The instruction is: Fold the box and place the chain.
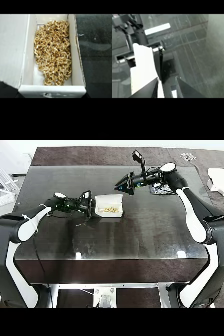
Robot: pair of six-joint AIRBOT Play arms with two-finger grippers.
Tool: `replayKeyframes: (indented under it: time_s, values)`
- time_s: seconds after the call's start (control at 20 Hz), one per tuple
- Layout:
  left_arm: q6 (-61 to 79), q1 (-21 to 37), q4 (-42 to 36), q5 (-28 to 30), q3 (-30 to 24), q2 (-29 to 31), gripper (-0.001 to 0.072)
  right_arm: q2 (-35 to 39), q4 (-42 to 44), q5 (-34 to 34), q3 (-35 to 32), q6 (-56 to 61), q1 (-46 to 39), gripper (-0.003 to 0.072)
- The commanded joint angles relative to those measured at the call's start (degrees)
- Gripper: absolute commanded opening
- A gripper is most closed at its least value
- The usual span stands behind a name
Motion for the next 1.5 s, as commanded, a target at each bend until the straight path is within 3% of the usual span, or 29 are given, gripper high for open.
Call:
replayKeyframes:
  time_s: [0.0, 0.3, 0.75, 0.85, 1.15, 1.35, 1.45]
  values:
    - [0.0, 0.0, 0.0, 0.1, 0.0, 0.0, 0.0491, -1.9, -1.7, -0.8, 0.2, 0.4, 0.3, 0.0265]
    - [0.0, 0.0, 0.0, 0.1, 0.0, 0.0, 0.0491, -2.4, -3.1, 9.2, 0.2, 3.8, 1.6, 0.0266]
    - [0.0, 0.0, 0.0, 0.0, 0.0, 0.0, 0.0491, -1.7, -5.8, 16.2, 0.1, 6.8, 3.8, 0.0295]
    - [0.0, 0.0, 0.0, -0.1, 0.0, 0.0, 0.0491, -1.3, -5.7, 16.2, 0.1, 6.8, 3.8, 0.0295]
    - [0.0, 0.0, 0.0, -0.1, 0.0, 0.0, 0.0490, -1.4, -6.2, 6.9, -0.5, 1.9, 4.2, 0.0297]
    - [0.0, 0.0, 0.0, -0.1, 0.0, 0.0, 0.0491, -1.4, -6.4, 6.8, -0.5, 1.6, 4.2, 0.0297]
    - [0.0, 0.0, 0.0, -0.1, 0.0, 0.0, 0.0491, -1.2, -6.4, 10.4, -0.5, 1.6, 4.1, 0.0297]
